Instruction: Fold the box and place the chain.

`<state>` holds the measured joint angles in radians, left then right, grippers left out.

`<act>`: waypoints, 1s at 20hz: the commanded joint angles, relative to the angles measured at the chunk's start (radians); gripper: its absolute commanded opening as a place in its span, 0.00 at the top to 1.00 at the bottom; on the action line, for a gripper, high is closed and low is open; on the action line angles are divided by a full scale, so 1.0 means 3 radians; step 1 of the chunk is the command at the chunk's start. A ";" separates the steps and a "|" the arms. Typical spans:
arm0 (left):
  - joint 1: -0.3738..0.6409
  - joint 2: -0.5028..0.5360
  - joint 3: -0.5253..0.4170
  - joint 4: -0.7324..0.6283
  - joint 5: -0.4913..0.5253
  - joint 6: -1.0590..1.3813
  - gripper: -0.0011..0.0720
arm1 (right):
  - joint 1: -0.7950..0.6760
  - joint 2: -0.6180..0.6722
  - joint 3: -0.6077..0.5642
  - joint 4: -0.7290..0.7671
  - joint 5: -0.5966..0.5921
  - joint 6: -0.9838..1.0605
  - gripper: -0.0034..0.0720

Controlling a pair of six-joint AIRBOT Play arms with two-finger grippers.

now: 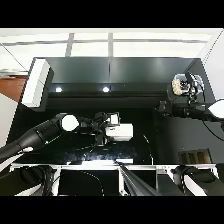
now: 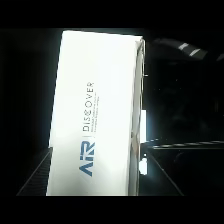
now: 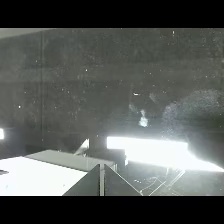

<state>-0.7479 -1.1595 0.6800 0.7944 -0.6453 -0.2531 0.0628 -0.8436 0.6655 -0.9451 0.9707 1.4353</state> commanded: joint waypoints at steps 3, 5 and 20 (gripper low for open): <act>0.0006 -0.0045 0.0018 -0.0174 -0.0123 0.0486 0.02 | -0.0001 0.0001 0.0003 -0.0031 -0.0034 0.0001 0.90; 0.0011 -0.0047 0.0023 -0.0196 -0.0095 0.0484 0.02 | -0.0001 0.0001 0.0003 -0.0032 -0.0038 0.0001 0.90; 0.0008 -0.0154 0.0020 -0.0197 0.0158 0.0484 0.02 | -0.0001 0.0001 0.0003 -0.0032 -0.0038 0.0001 0.90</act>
